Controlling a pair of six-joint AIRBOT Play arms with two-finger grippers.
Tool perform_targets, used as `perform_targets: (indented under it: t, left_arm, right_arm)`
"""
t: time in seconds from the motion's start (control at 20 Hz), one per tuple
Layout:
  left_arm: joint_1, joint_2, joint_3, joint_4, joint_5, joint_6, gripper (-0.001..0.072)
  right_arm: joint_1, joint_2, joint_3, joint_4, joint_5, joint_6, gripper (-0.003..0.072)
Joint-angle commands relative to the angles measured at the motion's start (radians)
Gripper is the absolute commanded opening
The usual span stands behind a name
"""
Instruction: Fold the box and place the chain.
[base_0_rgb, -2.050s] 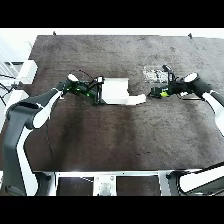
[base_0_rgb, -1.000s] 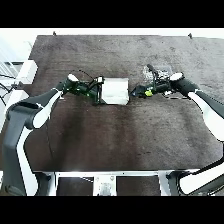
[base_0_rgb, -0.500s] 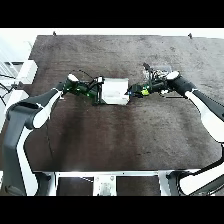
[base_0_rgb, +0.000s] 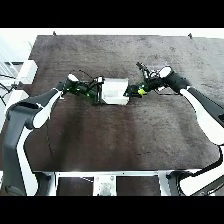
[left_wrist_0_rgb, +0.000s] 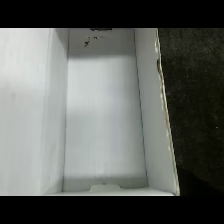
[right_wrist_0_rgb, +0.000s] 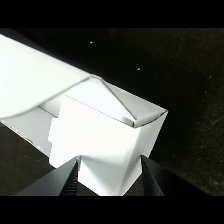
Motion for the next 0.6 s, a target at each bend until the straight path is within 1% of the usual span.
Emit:
perform_targets:
  t: [0.0,0.15,0.3,0.45,0.55]
  left_arm:
    - [0.001,0.000,0.000,0.000,0.000,0.000,0.0355]
    - [0.000,0.000,0.000,0.000,0.000,0.000,0.0355]
    - [0.000,0.000,0.000,0.000,0.000,0.000,0.0355]
    - [0.000,0.000,0.000,0.000,-0.001,0.000,0.0355]
    - [0.000,0.000,0.000,0.000,-0.001,0.000,0.0355]
  right_arm:
    - [0.034,0.000,0.023,-0.104,-0.018,0.095,0.0473]
    - [0.064,0.000,0.025,-0.204,-0.044,0.186,0.0473]
    - [0.093,-0.005,0.043,-0.267,-0.069,0.247,0.0472]
    - [0.115,-0.035,0.076,-0.303,-0.066,0.325,0.0472]
    - [0.139,-0.055,0.106,-0.349,-0.035,0.357,0.0472]
